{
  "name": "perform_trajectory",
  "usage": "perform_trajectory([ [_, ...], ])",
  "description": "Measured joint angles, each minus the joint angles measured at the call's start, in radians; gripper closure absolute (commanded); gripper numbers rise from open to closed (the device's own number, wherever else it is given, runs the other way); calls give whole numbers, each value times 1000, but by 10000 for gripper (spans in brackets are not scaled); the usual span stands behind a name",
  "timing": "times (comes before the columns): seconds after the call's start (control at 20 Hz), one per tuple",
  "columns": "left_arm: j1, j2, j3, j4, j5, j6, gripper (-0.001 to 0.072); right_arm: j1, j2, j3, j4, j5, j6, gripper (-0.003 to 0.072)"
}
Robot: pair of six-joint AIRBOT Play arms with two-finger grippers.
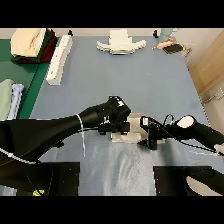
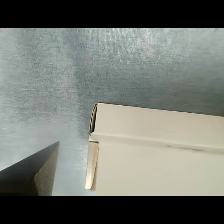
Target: Fold the box.
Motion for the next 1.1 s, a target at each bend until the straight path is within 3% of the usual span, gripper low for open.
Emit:
perform_trajectory([
  [0.2,35,1,90,-13,-119,83,76,0,0,0,0,0,0,159],
  [0.25,47,1,115,-20,-160,112,243,0,0,0,0,0,0,159],
  [0.3,55,1,137,-29,-203,142,509,0,0,0,0,0,0,159],
  [0.35,66,1,159,-38,-252,179,695,0,0,0,0,0,0,159],
  [0.55,89,1,208,-61,-446,357,694,0,0,0,0,0,0,159],
  [0.7,93,1,220,-95,-502,488,695,0,0,0,0,0,0,159],
  [0.9,84,43,202,-143,-445,693,695,0,0,0,0,0,0,159],
  [1.1,169,214,36,-232,-322,997,694,0,0,0,0,0,0,159],
])
